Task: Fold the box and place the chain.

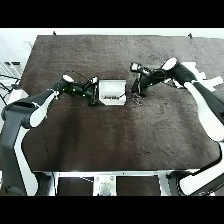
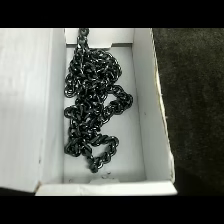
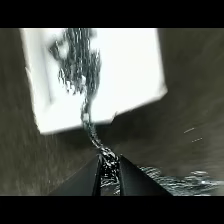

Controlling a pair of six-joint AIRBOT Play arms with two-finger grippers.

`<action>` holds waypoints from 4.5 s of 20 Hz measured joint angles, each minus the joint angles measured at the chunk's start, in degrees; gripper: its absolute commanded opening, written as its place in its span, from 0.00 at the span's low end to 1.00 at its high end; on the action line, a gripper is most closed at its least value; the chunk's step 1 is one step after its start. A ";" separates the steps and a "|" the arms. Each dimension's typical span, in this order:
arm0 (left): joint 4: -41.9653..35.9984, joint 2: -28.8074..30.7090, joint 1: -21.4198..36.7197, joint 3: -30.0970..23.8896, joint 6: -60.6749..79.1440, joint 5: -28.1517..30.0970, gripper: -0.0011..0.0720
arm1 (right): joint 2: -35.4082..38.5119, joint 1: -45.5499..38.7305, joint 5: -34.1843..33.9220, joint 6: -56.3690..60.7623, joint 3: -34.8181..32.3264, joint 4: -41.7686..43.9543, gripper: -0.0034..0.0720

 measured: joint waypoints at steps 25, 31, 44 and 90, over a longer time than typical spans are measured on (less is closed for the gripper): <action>0.00 0.00 0.00 0.00 0.00 0.00 0.49 | 0.46 13.57 -11.41 7.91 -0.39 7.08 0.68; 0.00 0.00 0.00 0.00 0.00 0.00 0.49 | 1.14 9.09 -8.33 10.99 -0.37 3.23 0.67; 0.02 0.00 0.00 0.00 0.00 0.00 0.49 | -5.77 -1.79 -5.49 17.31 -1.75 -8.35 0.60; 0.00 0.00 0.00 0.00 0.00 0.00 0.49 | 21.24 10.49 -11.04 16.20 -1.14 4.39 0.06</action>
